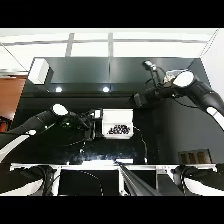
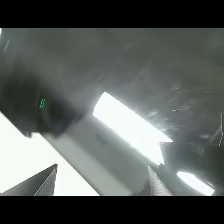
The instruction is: Fold the box and place the chain.
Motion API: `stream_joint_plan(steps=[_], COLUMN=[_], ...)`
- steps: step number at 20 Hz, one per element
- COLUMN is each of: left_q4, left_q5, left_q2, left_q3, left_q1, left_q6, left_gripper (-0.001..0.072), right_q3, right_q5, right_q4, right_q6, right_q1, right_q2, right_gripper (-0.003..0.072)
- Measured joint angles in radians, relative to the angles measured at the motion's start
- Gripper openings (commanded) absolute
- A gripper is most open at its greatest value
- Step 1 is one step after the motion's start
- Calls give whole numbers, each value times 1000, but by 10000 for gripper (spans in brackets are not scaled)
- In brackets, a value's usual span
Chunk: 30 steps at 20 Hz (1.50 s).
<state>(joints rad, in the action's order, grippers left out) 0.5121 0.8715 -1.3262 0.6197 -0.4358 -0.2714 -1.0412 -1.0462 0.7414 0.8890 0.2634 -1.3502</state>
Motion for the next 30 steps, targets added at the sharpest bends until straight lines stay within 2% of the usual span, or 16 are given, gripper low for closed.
stream_joint_plan(steps=[5, 11, 20, 21, 22, 29, 30], left_q4=[0, 0, 0, 0, 0, 0, 0], left_q5=[-1, -1, -1, -1, -1, -1, -1], left_q2=[0, 0, 0, 0, 0, 0, 0], left_q3=[0, 0, 0, 0, 0, 0, 0], left_q1=[0, 0, 0, 0, 0, 0, 0], left_q6=[-1, -1, -1, -1, -1, 0, 0], left_gripper=[275, 275, 275, 275, 275, 275, 275], right_q3=[-10, -13, 0, 5, 11, 119, 142], right_q5=[-198, -307, -248, -233, -222, -107, -76], right_q4=[-47, -57, 21, 31, 40, 83, 85], right_q6=[-288, -383, -416, -417, -417, -417, -417], right_q1=[0, 18, 114, 123, 132, 170, 176], right_q2=[-42, -49, -8, -2, 4, 106, 129], right_gripper=[660, 651, 631, 558, 529, 529, 491])
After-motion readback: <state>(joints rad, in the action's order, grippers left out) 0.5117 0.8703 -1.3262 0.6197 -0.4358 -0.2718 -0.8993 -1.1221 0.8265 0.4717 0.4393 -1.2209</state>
